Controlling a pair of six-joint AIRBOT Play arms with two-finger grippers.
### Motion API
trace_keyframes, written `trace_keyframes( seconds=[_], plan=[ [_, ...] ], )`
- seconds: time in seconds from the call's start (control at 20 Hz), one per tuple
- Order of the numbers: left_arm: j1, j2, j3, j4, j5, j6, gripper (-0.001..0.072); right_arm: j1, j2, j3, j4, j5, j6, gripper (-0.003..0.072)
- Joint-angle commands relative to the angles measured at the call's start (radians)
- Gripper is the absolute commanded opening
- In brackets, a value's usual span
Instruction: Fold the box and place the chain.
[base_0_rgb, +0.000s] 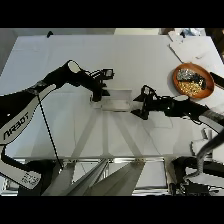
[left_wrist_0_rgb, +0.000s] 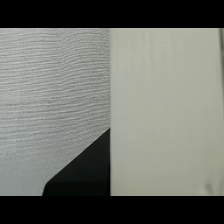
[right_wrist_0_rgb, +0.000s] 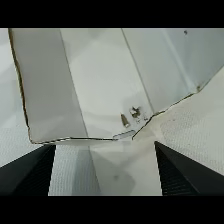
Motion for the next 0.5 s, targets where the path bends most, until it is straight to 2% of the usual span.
trace_keyframes(
  seconds=[0.0,0.45],
  plan=[
    [0.0,-0.001,0.0,0.0,0.0,0.0,0.0014,0.0,-0.001,0.023,0.001,0.001,0.0,0.0695],
    [0.0,-0.001,0.0,0.0,0.0,0.0,0.0014,0.0,-0.002,0.039,-0.008,0.024,0.0,0.0688]
  ],
)
